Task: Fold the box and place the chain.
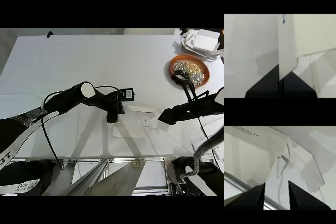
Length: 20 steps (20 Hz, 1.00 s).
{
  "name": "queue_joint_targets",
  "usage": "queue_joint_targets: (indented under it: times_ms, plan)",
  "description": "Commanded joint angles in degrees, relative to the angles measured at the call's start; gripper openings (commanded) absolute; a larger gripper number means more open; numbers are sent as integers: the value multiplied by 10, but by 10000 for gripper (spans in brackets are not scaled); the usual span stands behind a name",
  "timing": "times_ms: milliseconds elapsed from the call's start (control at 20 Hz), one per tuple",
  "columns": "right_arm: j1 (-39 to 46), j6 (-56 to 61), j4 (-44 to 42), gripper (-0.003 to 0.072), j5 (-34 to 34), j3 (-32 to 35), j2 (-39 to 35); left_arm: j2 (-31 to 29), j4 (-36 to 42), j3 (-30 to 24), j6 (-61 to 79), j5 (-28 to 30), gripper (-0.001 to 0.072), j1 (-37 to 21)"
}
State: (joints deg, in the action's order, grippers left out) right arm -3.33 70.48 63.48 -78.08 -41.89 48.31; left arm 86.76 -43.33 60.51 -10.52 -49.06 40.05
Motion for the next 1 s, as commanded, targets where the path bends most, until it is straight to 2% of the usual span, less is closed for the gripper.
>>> queue_joint_targets:
  times_ms: [0,250,950]
  plan:
    - [0,0,13,323,26,13,-5,17,-21,0,1,2,8,1]
    - [0,0,38,323,23,13,-5,74,54,0,3,14,7,1]
    - [0,0,31,323,26,13,-5,89,49,0,3,22,6,0]
